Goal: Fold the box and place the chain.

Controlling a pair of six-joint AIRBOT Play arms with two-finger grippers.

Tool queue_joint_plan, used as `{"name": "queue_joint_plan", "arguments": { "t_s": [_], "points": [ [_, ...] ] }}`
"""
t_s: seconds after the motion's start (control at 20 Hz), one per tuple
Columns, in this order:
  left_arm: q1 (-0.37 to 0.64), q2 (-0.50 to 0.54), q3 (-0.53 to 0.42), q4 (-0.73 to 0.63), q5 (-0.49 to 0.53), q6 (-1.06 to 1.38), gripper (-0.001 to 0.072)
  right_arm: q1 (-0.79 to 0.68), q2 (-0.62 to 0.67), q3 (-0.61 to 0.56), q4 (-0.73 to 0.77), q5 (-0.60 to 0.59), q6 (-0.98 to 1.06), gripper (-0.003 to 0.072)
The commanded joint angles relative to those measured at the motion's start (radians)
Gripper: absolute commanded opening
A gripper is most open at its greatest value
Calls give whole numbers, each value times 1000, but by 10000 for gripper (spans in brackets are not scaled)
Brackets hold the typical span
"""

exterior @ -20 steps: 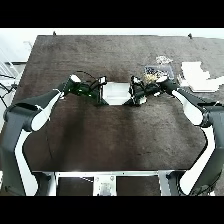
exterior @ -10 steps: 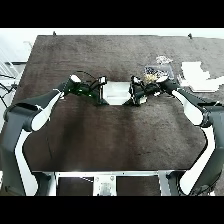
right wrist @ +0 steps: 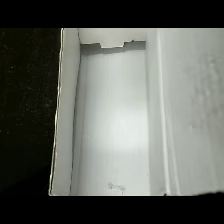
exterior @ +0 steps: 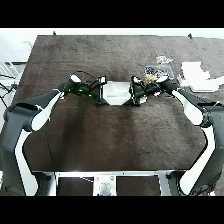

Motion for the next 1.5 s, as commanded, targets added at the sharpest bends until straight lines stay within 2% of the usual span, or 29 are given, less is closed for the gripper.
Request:
{"name": "queue_joint_plan", "arguments": {
  "t_s": [0.0,0.1,0.15,0.3,0.6,1.0,1.05,1.1,1.15,1.2,1.3,1.45],
  "points": [
    [1,0,0,0,0,0,401,0,0,0,0,1,1,434],
    [1,0,0,0,0,0,401,0,0,0,2,1,0,452],
    [1,0,0,0,0,0,400,0,1,4,6,-5,-4,566],
    [1,0,0,0,-5,0,401,-17,7,15,7,-14,16,714],
    [1,0,0,0,-10,0,401,-75,42,14,-16,25,73,716],
    [1,0,0,0,-9,0,401,-167,158,14,-10,136,142,704],
    [1,0,0,0,-9,0,401,-167,168,14,1,157,143,601],
    [1,0,0,0,-9,0,401,-166,175,14,24,180,143,464],
    [1,0,0,0,-9,0,401,-166,178,14,63,216,143,218],
    [1,0,0,0,-9,0,401,-166,179,14,104,257,148,16],
    [1,0,0,0,-9,0,401,-156,179,13,184,290,187,15],
    [1,0,0,0,-9,0,401,-117,174,9,230,233,190,14]
  ]
}}
